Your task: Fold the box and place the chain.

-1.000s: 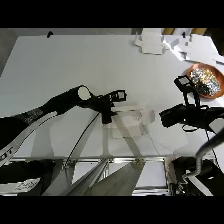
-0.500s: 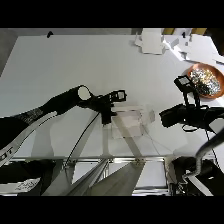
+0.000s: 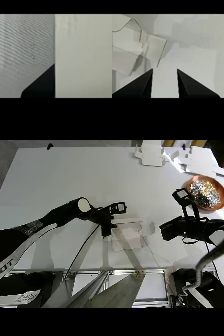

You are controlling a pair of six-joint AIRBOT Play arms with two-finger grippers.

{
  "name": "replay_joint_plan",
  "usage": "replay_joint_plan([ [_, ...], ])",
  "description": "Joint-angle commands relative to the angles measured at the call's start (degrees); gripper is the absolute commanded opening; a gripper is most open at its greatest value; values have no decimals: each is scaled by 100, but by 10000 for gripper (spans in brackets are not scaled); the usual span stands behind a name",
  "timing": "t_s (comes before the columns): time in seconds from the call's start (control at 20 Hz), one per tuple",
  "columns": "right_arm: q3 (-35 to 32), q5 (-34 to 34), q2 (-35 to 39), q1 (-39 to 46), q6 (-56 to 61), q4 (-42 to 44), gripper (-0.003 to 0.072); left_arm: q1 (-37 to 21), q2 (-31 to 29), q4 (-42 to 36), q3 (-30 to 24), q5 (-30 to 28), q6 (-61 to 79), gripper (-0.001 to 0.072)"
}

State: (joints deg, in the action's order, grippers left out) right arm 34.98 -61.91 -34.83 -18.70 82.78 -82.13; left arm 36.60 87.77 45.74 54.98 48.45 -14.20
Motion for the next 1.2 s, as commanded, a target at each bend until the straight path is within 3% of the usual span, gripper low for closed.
replay_joint_plan([
  [0.0,4,-44,4,-4,-101,9,334,7,-11,-24,2,-2,369,8],
  [0.95,4,-31,4,-4,-114,7,332,98,-11,-151,2,-63,837,14],
  [1.0,4,-42,4,-4,-258,28,321,98,-11,-153,2,-63,839,14],
  [1.15,4,-125,4,-4,-981,367,142,101,-9,-153,2,-52,837,14],
])
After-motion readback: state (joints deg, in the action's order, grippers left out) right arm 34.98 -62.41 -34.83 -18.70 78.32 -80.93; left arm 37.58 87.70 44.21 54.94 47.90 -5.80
